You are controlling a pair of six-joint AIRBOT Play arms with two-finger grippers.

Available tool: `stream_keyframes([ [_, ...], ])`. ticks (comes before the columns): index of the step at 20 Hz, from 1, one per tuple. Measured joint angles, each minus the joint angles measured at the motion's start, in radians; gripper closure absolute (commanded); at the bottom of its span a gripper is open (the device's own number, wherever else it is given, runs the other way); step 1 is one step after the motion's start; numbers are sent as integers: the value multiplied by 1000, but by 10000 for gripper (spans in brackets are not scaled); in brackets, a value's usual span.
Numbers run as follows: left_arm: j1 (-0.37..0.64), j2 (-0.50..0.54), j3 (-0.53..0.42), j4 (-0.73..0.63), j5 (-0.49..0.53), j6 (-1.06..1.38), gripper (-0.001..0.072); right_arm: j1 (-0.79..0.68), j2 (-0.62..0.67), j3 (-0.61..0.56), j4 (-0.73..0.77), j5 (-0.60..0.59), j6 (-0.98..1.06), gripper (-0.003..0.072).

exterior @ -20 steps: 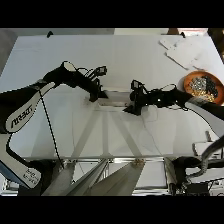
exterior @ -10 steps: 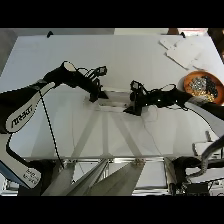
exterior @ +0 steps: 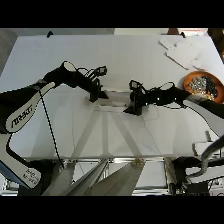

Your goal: Fold the box and place the chain.

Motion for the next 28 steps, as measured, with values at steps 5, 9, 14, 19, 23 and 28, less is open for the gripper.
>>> stream_keyframes([
  [5,0,0,0,0,0,0,700,0,-5,7,-11,9,12,68],
  [9,0,0,0,0,0,0,700,0,-5,8,-13,11,14,68],
  [14,0,0,0,0,0,0,700,0,-5,8,-14,11,15,68],
  [19,0,0,0,0,0,0,700,0,-6,8,-13,12,15,93],
  [23,0,0,0,0,0,0,700,0,-6,8,-13,13,16,166],
  [28,0,0,0,0,0,0,700,0,-6,8,-13,13,15,180],
])
